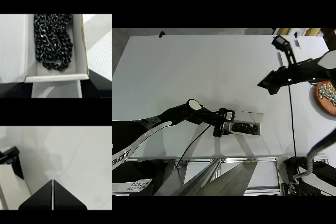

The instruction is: Fold the box and place the chain.

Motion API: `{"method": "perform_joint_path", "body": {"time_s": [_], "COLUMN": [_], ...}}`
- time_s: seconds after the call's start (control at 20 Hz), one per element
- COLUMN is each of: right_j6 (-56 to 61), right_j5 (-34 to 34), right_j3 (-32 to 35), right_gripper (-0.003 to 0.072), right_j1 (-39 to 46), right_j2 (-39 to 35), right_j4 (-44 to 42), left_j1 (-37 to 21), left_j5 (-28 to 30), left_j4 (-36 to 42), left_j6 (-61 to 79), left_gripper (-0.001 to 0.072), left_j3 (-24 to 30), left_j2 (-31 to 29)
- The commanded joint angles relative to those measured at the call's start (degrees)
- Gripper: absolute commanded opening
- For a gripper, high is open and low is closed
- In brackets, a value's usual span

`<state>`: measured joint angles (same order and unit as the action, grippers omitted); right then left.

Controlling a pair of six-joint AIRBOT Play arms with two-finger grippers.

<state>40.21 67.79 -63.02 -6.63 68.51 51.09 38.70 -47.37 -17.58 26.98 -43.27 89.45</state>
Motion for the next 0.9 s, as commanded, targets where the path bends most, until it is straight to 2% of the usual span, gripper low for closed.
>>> {"method": "perform_joint_path", "body": {"time_s": [0.0,0.15,0.3,0.4,0.5,0.55,0.7,0.85], "right_j6": [1.5,1.3,-1.9,-4.3,-6.3,-6.3,-6.3,-7.3], "right_j5": [-1.5,-1.8,-1.1,-1.4,-1.4,-1.7,-2.7,-2.0], "right_j3": [2.2,6.1,8.2,10.3,13.6,15.6,19.9,21.4], "right_gripper": [0.0022,0.0023,0.0034,0.0128,0.0148,0.0214,0.0256,0.0256], "right_j1": [-3.8,-7.1,-10.3,-12.1,-13.3,-13.4,-13.4,-13.4], "right_j2": [4.0,3.3,-0.9,-5.0,-8.6,-10.1,-13.2,-15.2], "right_j4": [5.8,6.7,6.4,5.2,5.6,5.6,5.5,5.6], "left_j1": [0.0,0.0,0.0,0.0,0.0,0.0,0.0,0.0], "left_j5": [0.0,0.0,0.0,0.0,0.0,0.0,0.0,0.0], "left_j4": [0.0,0.0,0.0,0.0,0.0,0.0,0.0,0.0], "left_j6": [0.0,0.0,0.0,0.0,0.0,0.0,0.0,0.0], "left_gripper": [0.0134,0.0134,0.0134,0.0134,0.0134,0.0134,0.0134,0.0134], "left_j3": [0.0,0.0,0.0,0.0,0.0,0.0,0.0,0.0], "left_j2": [0.0,0.0,0.0,0.0,0.0,0.0,0.0,0.0]}}
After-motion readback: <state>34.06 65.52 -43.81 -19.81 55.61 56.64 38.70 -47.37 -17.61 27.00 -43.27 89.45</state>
